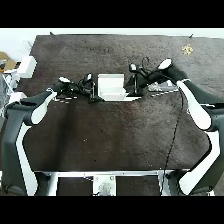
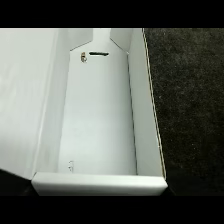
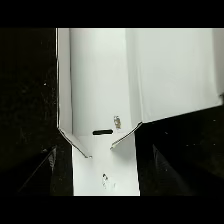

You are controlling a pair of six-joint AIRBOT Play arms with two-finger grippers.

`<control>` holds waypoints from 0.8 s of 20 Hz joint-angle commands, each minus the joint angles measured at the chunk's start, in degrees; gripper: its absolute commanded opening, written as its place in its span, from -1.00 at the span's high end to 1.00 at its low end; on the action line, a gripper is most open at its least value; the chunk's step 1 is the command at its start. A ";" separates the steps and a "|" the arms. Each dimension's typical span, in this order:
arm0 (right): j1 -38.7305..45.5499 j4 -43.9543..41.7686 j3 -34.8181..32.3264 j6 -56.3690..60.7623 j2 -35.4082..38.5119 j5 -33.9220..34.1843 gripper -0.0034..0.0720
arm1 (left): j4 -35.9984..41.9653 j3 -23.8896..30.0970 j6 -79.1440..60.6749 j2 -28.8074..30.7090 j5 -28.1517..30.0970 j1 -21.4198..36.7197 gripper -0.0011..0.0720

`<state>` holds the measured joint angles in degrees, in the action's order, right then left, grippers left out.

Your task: Fold the box and place the chain.

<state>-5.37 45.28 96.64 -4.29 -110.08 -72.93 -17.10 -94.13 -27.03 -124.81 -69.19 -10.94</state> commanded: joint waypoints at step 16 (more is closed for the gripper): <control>-2.64 -15.69 0.02 -0.24 -6.54 18.05 0.87 | 0.00 -0.02 0.00 -0.02 0.00 0.04 -0.01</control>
